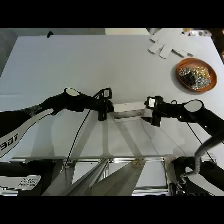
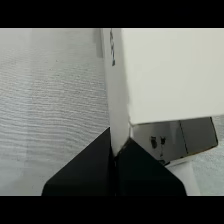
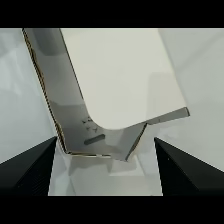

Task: Fold the box and place the chain.

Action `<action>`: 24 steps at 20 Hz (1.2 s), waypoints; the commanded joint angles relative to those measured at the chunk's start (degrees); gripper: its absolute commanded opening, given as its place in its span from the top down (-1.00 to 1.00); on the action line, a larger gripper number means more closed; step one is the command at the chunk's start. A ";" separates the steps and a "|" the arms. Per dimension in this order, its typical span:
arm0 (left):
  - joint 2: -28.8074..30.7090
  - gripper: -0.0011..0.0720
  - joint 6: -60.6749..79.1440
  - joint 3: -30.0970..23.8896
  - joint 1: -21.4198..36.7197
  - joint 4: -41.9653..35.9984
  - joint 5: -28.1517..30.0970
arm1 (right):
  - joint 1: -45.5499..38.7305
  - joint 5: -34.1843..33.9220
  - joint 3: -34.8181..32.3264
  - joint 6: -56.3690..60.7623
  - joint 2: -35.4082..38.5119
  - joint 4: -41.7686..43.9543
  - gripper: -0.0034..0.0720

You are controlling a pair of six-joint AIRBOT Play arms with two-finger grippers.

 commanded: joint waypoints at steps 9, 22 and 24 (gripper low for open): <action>-0.04 0.94 0.04 -0.02 -0.02 0.02 -0.09 | -0.07 2.86 1.66 -4.33 -5.38 4.15 -0.91; -0.04 0.94 0.04 -0.02 -0.02 0.02 -0.07 | -0.07 10.47 1.64 -5.35 -8.52 2.80 -0.74; -0.04 0.94 0.04 -0.02 -0.02 0.02 -0.09 | -0.07 10.38 1.64 -5.35 -10.21 2.89 -0.74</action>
